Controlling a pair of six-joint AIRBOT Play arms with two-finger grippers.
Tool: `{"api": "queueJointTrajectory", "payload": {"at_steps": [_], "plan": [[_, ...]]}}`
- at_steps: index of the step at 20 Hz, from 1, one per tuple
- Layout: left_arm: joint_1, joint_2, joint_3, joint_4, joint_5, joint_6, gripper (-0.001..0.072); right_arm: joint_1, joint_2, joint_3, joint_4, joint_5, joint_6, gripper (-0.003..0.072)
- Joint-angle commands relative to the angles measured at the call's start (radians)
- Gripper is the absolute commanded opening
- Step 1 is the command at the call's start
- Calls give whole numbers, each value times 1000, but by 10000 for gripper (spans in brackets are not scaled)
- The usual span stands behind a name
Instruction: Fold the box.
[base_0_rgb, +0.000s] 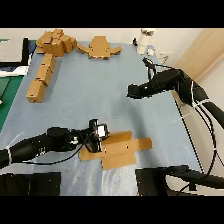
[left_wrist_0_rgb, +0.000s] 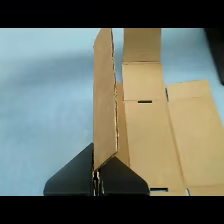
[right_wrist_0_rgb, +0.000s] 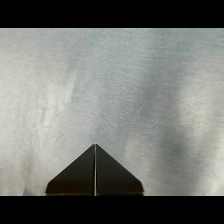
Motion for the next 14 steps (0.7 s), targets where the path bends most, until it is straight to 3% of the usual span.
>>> {"api": "queueJointTrajectory", "payload": {"at_steps": [1, 4, 8, 14], "plan": [[13, 17, 45, 3, 74, -109, 12, 0, 1, 1, 0, 0, -1, 3], [12, 16, 85, 83, 80, -95, 13, 0, 1, 1, 0, 0, -4, 3], [10, 16, 96, 360, 114, -95, 13, 0, 1, 1, 0, -3, -4, 3], [-48, 16, 96, 381, 131, -97, 12, 0, 1, 1, 0, 0, -5, 3]]}}
